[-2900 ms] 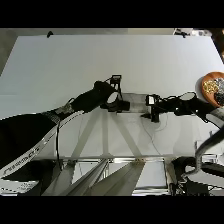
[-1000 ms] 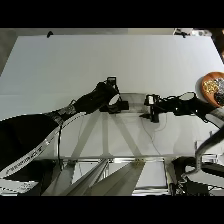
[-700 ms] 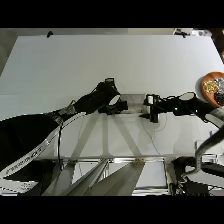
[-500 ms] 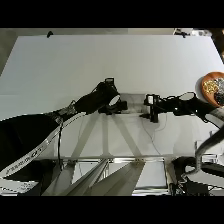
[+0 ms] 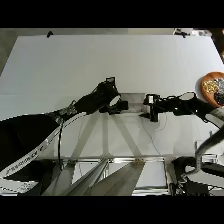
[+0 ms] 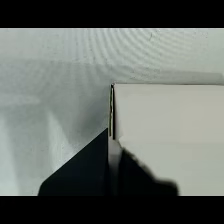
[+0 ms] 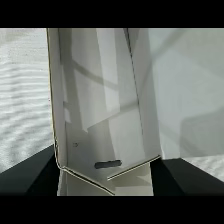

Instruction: Fold the box and place the chain.

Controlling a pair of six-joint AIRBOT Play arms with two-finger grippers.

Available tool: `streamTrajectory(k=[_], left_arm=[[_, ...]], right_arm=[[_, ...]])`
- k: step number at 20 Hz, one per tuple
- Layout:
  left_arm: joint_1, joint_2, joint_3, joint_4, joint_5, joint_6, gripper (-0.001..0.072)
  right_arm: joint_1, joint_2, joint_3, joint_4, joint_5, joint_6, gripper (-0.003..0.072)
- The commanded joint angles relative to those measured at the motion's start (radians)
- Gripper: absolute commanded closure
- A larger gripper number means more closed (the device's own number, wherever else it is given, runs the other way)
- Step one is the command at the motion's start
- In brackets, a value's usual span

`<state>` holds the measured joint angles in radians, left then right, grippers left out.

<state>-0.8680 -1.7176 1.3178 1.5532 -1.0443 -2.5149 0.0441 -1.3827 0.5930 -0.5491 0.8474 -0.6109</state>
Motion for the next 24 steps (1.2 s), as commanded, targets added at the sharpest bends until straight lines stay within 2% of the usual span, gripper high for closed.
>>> streamTrajectory(k=[1, 17, 18, 20, 21, 22, 23, 24], left_arm=[[0.000, 0.000, 0.001, -0.001, -0.007, 0.002, 0.0692], [0.000, 0.000, 0.001, -0.001, -0.007, 0.001, 0.0683], [0.000, 0.001, 0.001, -0.001, -0.007, 0.001, 0.0642], [0.000, 0.001, 0.001, -0.001, -0.008, 0.001, 0.0499], [0.000, 0.001, 0.000, -0.001, -0.007, 0.001, 0.0498], [0.000, 0.001, 0.001, -0.001, -0.007, 0.001, 0.0502], [0.000, 0.001, 0.001, -0.001, -0.008, 0.001, 0.0546], [0.000, 0.001, 0.001, -0.001, -0.008, 0.001, 0.0694]], right_arm=[[0.000, 0.001, 0.000, -0.001, 0.002, 0.000, 0.0276], [0.000, 0.001, 0.000, -0.001, 0.002, 0.000, 0.0276], [0.000, 0.001, 0.000, -0.001, 0.002, 0.000, 0.0276], [0.000, 0.001, 0.000, -0.001, 0.002, 0.000, 0.0276], [0.000, 0.001, 0.000, -0.001, 0.002, 0.000, 0.0276], [0.000, 0.001, 0.000, -0.001, 0.002, 0.000, 0.0276], [0.000, 0.001, 0.000, -0.001, 0.002, 0.000, 0.0276], [0.000, 0.001, 0.000, -0.001, 0.002, 0.000, 0.0276]])
